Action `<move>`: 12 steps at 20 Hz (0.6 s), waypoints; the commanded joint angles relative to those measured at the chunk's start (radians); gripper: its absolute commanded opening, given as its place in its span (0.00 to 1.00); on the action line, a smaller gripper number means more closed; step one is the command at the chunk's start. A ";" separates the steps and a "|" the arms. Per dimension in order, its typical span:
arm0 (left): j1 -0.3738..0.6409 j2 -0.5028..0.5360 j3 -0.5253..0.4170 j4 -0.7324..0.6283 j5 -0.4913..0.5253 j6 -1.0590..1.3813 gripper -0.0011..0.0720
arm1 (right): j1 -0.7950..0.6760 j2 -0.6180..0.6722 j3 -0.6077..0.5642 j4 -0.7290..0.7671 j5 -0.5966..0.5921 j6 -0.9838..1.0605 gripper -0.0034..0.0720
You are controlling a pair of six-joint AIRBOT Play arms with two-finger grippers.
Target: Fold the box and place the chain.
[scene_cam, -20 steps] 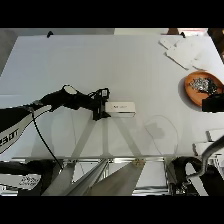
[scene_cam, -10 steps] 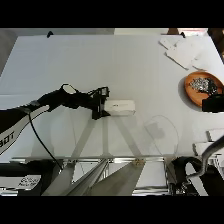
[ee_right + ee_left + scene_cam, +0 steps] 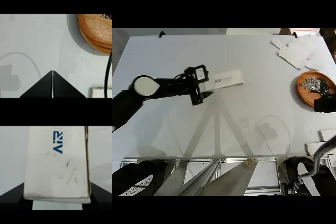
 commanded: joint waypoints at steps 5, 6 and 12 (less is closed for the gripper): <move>0.048 0.327 0.001 0.736 0.043 -0.946 0.03 | -0.001 0.001 0.001 0.000 0.000 0.000 0.06; 0.085 0.343 0.001 0.775 0.037 -1.042 0.03 | 0.000 0.001 0.001 0.000 -0.001 0.000 0.06; 0.410 0.314 0.000 0.718 0.011 -1.187 0.03 | 0.000 0.001 0.001 0.000 -0.002 0.000 0.06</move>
